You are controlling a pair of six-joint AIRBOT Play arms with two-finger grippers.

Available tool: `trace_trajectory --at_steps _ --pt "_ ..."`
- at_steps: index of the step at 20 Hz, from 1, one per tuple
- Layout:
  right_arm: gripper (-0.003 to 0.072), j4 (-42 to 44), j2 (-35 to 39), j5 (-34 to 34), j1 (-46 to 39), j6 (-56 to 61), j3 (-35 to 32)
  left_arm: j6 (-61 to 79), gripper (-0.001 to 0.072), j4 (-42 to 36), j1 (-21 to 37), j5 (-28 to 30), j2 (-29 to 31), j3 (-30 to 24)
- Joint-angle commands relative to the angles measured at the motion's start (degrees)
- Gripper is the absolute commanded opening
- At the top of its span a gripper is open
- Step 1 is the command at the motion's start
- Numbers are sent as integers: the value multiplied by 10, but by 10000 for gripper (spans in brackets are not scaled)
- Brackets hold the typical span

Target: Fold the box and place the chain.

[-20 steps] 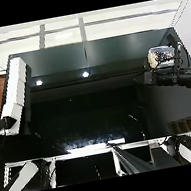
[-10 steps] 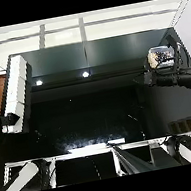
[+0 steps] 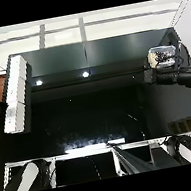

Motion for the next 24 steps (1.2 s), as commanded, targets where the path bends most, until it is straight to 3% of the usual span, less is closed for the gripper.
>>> trace_trajectory --at_steps 1,2,3,4,7,11,13,24 --pt "24 -104 -4 -42 3 1 44 -44 645 -90 -62 0 32 39" --pt "24 -185 -9 -40 10 29 75 -57 424 -134 -99 5 32 40" --pt "23 -269 -15 -38 20 67 101 -58 142 -162 -143 5 31 40" --pt "24 -354 -19 -36 28 108 120 -68 29 -172 -188 3 31 39" --pt "24 -464 -20 -9 28 216 122 -179 25 -97 -348 30 33 19" --pt "24 -461 -20 -14 29 234 74 -403 27 137 -514 112 51 -45" --pt "23 -459 -20 3 29 234 68 -435 29 169 -529 105 54 -51" --pt "24 -459 -20 4 29 234 68 -434 30 161 -528 110 54 -51"
